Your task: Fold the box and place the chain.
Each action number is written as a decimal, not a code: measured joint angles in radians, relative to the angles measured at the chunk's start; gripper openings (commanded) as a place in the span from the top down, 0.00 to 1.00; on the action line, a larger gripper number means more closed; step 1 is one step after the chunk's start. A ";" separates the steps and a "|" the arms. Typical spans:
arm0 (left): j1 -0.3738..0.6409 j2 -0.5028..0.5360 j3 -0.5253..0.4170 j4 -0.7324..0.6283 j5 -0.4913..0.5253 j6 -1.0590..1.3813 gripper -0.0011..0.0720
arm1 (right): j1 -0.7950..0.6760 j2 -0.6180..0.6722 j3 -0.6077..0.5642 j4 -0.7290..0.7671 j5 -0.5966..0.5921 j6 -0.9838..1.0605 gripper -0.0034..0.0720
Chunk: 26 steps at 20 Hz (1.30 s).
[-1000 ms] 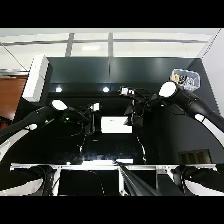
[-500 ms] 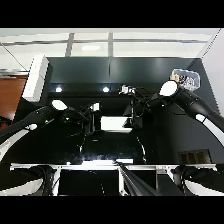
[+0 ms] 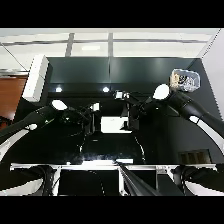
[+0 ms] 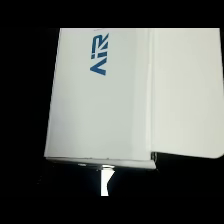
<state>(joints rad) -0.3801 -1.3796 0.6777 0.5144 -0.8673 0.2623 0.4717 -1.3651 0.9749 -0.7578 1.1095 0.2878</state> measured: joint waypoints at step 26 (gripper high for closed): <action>0.000 0.000 0.000 0.000 0.000 0.000 0.33 | 0.022 0.050 0.021 -0.085 0.040 0.129 0.01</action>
<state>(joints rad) -0.3801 -1.3796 0.6777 0.5144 -0.8673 0.2619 0.4938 -1.3155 0.9955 -0.8429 1.1500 0.4171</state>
